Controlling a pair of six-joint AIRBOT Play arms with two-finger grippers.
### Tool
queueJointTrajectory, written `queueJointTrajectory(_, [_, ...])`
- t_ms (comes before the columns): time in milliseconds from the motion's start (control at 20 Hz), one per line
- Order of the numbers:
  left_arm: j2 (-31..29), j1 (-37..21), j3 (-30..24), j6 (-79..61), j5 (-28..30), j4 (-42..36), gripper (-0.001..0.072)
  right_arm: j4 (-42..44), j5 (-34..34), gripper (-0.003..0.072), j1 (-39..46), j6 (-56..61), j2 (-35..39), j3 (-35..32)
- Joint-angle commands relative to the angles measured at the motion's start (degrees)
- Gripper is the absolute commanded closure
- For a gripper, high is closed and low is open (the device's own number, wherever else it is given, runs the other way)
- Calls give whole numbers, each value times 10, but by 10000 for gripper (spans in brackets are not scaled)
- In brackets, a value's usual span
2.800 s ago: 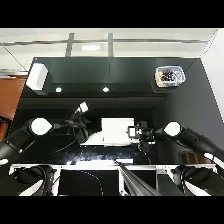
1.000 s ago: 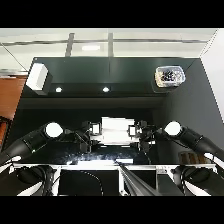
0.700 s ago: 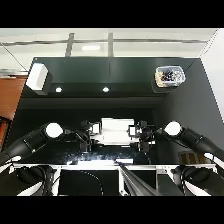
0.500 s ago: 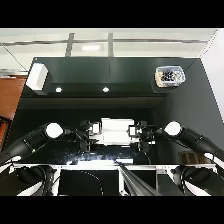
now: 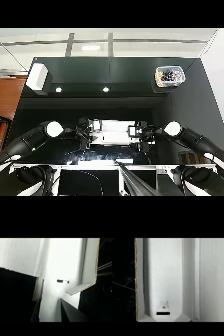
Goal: Fold the box and place the chain.
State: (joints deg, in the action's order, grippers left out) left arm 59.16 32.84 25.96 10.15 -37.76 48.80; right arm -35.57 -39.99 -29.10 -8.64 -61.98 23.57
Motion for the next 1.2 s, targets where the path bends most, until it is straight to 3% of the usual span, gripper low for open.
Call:
queueJointTrajectory(0, [0,-15,12,38,-31,50,378,0,1,439,0,2,0,0])
queueJointTrajectory(150, [0,-49,13,38,-70,49,377,0,1,439,0,3,0,0])
queueJointTrajectory(300, [0,-60,13,34,-67,3,377,0,1,439,0,3,0,0])
queueJointTrajectory(450, [9,-44,13,-19,-47,-54,378,0,2,439,0,3,0,0])
queueJointTrajectory(700, [43,-7,13,-63,-33,-66,378,0,2,439,0,3,0,0])
queueJointTrajectory(1000, [57,-3,13,-101,-31,-148,383,0,2,439,0,3,0,0])
queueJointTrajectory(1050, [58,0,13,-102,-32,-160,457,0,2,439,0,3,0,0])
queueJointTrajectory(1150, [58,10,13,-102,-33,-164,477,0,2,439,0,3,0,0])
